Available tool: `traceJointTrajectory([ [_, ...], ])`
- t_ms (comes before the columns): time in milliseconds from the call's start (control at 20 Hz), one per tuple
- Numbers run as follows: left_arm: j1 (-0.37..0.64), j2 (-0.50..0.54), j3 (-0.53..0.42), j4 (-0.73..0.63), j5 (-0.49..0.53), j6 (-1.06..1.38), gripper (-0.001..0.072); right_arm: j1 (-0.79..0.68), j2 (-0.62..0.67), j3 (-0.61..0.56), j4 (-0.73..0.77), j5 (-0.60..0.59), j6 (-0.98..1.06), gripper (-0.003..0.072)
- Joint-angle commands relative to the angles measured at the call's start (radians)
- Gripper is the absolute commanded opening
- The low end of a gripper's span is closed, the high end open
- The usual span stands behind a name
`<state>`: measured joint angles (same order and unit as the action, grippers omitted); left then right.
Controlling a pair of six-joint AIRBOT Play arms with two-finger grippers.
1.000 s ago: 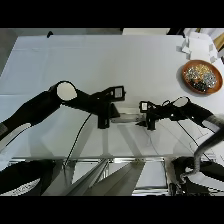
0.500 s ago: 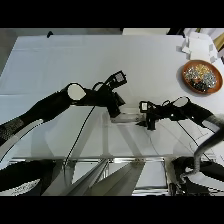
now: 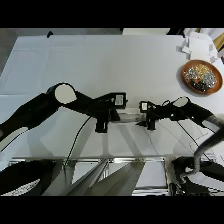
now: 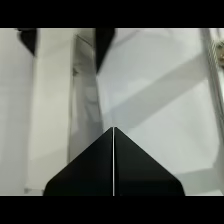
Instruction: Fold the box and place the chain.
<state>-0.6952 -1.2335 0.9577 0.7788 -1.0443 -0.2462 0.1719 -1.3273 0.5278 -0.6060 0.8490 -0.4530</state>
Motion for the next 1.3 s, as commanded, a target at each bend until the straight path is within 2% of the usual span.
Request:
traceJointTrajectory([
  [0,-0.005,-0.071,-0.001,0.007,-0.035,0.007,-0.0002,-0.001,0.001,0.0,0.0,0.0,0.0,0.0395],
  [100,-0.004,-0.118,-0.001,0.006,0.102,0.001,-0.0002,0.0,0.0,0.0,0.0,0.0,0.0,0.0395],
  [250,0.008,-0.135,-0.001,0.003,0.324,-0.107,-0.0001,0.0,0.0,0.0,0.0,0.0,0.0,0.0395],
  [450,0.046,-0.141,-0.001,-0.005,0.445,-0.256,-0.0001,0.0,0.0,0.0,0.0,0.0,0.0,0.0395],
  [850,0.046,-0.256,-0.001,-0.007,0.397,-0.263,0.0001,0.0,0.0,0.0,0.0,0.0,0.0,0.0395],
  [1050,0.048,-0.251,0.0,-0.006,0.392,-0.263,0.0001,0.0,0.001,0.0,0.0,0.0,0.0,0.0395],
  [1250,0.061,-0.175,0.0,0.053,0.364,-0.263,0.0003,0.0,0.0,0.0,0.0,0.0,0.0,0.0395],
])
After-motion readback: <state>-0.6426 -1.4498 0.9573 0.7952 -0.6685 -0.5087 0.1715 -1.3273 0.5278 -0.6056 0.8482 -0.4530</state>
